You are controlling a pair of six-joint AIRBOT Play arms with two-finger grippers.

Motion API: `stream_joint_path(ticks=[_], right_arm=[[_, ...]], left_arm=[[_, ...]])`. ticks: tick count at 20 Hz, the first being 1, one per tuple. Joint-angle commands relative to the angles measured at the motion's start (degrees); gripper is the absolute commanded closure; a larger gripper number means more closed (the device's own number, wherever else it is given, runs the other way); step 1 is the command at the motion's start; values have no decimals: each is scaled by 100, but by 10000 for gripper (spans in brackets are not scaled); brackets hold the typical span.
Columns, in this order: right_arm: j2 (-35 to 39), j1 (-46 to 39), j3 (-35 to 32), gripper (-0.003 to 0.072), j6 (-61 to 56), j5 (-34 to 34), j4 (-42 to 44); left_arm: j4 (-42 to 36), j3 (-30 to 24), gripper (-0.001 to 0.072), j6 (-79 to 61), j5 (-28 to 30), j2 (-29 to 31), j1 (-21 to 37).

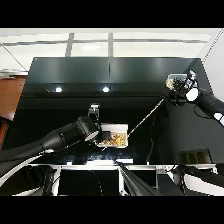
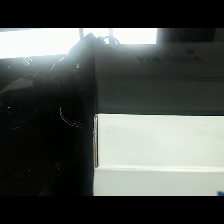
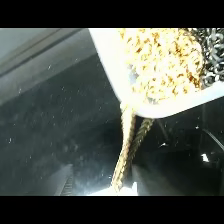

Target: Fold the box and place the chain.

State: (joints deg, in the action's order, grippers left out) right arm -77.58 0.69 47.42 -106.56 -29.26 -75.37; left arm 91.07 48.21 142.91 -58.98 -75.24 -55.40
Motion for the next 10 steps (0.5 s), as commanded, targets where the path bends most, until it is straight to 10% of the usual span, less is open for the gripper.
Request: stream_joint_path(ticks=[1,4,6,10], right_arm=[[-260,-33,83,336,-192,101,-101],[-264,-35,83,391,-192,85,-120],[-262,-33,90,641,-188,-146,-118],[-149,-31,308,664,168,-885,-114]], left_arm=[[-4,0,682,0,2,-2,-2],[-7,0,682,0,0,-2,-4],[-7,0,682,0,0,-2,-4],[-4,0,681,-2,2,-2,-4]])
